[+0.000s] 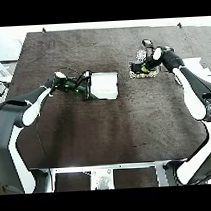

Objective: Fold the box and place the chain.

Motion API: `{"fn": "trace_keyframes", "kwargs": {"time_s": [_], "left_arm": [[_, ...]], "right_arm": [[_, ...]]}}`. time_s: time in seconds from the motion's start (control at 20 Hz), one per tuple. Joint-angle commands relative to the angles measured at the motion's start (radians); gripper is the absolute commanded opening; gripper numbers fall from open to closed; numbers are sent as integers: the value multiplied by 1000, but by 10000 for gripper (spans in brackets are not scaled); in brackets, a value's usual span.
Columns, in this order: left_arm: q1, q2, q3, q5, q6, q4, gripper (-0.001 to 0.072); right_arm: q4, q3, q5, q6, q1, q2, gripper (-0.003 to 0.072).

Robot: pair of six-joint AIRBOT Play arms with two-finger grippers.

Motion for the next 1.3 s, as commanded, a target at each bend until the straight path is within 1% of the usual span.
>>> {"fn": "trace_keyframes", "kwargs": {"time_s": [0.0, 0.05, 0.15, 0.2, 0.25, 0.4, 0.75, 0.9, 1.15, 1.25], "left_arm": [[0, 0, 0, 2, 0, 0, 339], [0, 0, 0, 2, 0, 0, 339], [0, 0, 0, 4, 0, 0, 339], [0, 0, 0, 6, 0, 0, 339], [0, 0, 0, 8, 0, 0, 339], [0, 0, 0, 7, 0, 0, 339], [0, 0, 0, 7, 0, 0, 339], [0, 0, 0, 6, 0, 0, 339], [0, 0, 0, 6, 0, 0, 339], [0, 0, 0, 6, 0, 0, 339]], "right_arm": [[42, 2, -32, -35, -6, -39, 257], [42, 2, -38, -35, -6, -39, 255], [40, 3, -45, -61, -7, -39, 132], [40, 7, -43, -61, -8, -37, 21], [40, 14, -38, -60, -7, -33, 10], [39, 28, -21, -61, -6, 16, 8], [-36, 28, 27, -61, -5, 227, 9], [-40, 29, 32, -85, 11, 375, 8], [-40, 30, 16, -137, 74, 668, 8], [-40, 30, 17, -139, 111, 755, 8]]}}
